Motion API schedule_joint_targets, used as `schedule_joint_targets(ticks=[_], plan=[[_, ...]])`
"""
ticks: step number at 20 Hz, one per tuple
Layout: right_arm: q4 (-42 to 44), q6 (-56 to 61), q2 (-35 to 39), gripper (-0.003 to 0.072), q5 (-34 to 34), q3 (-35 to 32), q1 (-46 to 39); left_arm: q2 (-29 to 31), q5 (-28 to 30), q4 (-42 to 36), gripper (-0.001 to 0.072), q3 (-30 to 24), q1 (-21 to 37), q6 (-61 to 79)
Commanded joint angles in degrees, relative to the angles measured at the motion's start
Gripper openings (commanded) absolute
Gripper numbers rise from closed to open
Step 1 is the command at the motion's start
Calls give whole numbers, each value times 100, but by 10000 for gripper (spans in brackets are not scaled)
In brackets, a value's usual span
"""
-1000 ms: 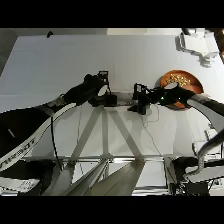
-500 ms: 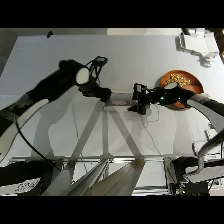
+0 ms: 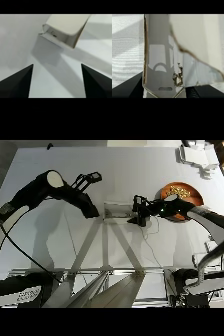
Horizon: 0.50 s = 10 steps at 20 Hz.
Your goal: Fold the box and place the chain.
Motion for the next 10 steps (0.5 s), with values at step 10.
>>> schedule_joint_targets(ticks=[10], plan=[[0,0,-2,396,2,2,2,-1281,166,-2339,707,-474,535,5578]])
